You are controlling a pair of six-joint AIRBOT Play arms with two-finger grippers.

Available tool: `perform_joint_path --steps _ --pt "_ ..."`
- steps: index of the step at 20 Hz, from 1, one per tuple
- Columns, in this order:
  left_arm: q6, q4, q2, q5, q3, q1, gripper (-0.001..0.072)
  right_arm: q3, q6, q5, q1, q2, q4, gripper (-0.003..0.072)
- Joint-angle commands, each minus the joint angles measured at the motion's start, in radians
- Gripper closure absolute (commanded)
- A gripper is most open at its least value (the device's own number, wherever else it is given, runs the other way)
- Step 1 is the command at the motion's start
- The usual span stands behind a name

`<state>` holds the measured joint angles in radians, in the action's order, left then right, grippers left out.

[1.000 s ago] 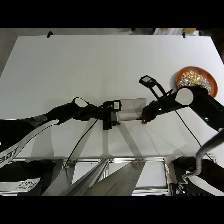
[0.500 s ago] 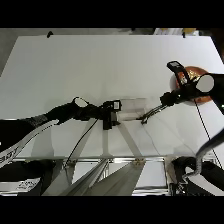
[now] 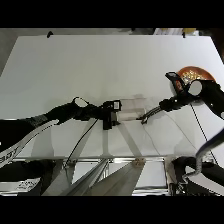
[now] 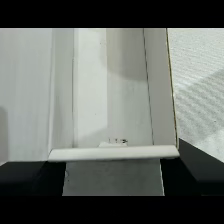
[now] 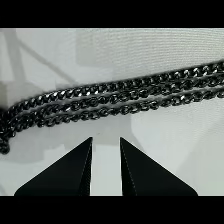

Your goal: Fold the box and place the chain.

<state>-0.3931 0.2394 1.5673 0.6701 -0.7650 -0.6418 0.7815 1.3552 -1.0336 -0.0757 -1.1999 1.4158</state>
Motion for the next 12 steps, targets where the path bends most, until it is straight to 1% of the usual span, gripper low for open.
perform_joint_path --steps 1,8,12 --pt "0.000 0.000 0.000 0.000 -0.001 0.000 0.0501 -0.009 0.003 0.032 0.001 -0.020 0.002 0.0487" --pt "0.000 0.000 0.000 0.000 -0.001 0.000 0.0501 -0.009 0.031 0.040 -0.060 -0.109 0.051 0.0488" --pt "0.000 0.000 0.000 0.000 -0.001 0.000 0.0501 -0.009 0.036 0.059 -0.060 -0.113 0.054 0.0488"
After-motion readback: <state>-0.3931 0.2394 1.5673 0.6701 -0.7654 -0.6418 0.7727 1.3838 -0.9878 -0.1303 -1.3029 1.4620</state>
